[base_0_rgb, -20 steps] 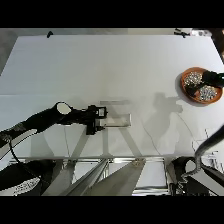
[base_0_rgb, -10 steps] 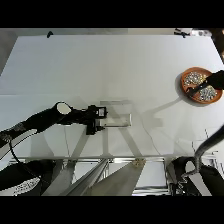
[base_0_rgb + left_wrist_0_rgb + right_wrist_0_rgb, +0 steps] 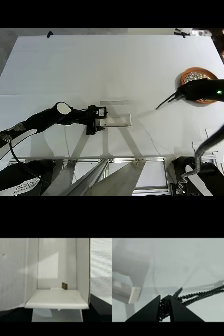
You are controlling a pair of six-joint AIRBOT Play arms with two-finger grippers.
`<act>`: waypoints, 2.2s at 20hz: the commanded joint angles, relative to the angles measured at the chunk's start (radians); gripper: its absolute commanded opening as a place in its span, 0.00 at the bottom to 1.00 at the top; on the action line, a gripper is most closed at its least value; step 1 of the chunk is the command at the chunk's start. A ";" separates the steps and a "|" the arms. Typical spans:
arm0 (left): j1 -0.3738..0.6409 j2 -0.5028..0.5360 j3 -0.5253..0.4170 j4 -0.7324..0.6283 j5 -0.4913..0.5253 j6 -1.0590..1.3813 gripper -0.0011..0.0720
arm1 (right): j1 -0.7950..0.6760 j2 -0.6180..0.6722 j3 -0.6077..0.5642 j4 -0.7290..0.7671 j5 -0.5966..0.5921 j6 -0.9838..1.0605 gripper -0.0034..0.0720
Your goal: Fold the box and place the chain.
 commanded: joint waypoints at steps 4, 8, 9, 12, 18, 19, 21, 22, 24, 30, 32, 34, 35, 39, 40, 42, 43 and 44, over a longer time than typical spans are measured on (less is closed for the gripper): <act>0.000 0.000 0.000 0.000 0.000 0.000 0.39 | 0.303 0.000 -0.117 -0.032 -0.147 0.179 0.06; 0.000 0.000 0.001 0.000 0.000 0.000 0.39 | 0.457 -0.010 -0.176 -0.037 -0.257 0.253 0.06; 0.000 0.000 0.001 0.000 0.000 0.000 0.39 | 0.482 -0.017 -0.180 -0.037 -0.262 0.260 0.06; 0.000 0.000 0.000 0.000 0.000 0.000 0.39 | 0.558 -0.052 -0.190 -0.036 -0.321 0.293 0.06; 0.000 0.000 0.000 0.000 0.000 0.000 0.39 | 0.720 -0.219 -0.191 -0.034 -0.467 0.334 0.06; 0.000 0.000 0.000 0.000 0.000 0.000 0.39 | 0.731 -0.251 -0.191 -0.029 -0.489 0.335 0.06; 0.000 0.000 0.000 0.000 0.000 0.000 0.39 | 0.739 -0.312 -0.191 -0.023 -0.517 0.359 0.06; 0.000 0.000 0.000 0.000 0.000 0.000 0.39 | 0.741 -0.337 -0.191 -0.008 -0.526 0.359 0.06; 0.000 0.000 0.001 0.000 0.000 0.000 0.39 | 0.757 -0.382 -0.191 0.012 -0.562 0.359 0.06; 0.000 0.000 0.000 0.000 0.000 0.000 0.39 | 0.799 -0.502 -0.191 0.077 -0.681 0.359 0.06; 0.000 0.000 0.000 0.000 0.000 0.000 0.39 | 0.799 -0.536 -0.191 0.103 -0.688 0.359 0.06; 0.000 0.000 0.000 0.000 0.000 0.000 0.39 | 0.799 -0.556 -0.191 0.108 -0.683 0.359 0.06; 0.000 0.000 0.000 0.000 0.000 0.000 0.39 | 0.799 -0.558 -0.191 0.108 -0.685 0.359 0.06; 0.000 0.000 0.000 0.000 0.000 0.000 0.39 | 0.799 -0.558 -0.191 0.109 -0.686 0.359 0.50; 0.000 0.000 0.001 0.000 0.000 0.000 0.39 | 0.799 -0.558 -0.191 0.111 -0.687 0.359 0.52; 0.000 0.000 0.000 0.000 0.000 0.000 0.39 | 0.798 -0.558 -0.191 0.112 -0.706 0.359 0.52; 0.000 0.000 0.000 0.000 0.000 0.000 0.39 | 0.798 -0.554 -0.190 0.116 -0.714 0.359 0.52; 0.000 0.000 0.000 0.000 0.000 0.000 0.39 | 0.798 -0.543 -0.188 0.114 -0.713 0.359 0.52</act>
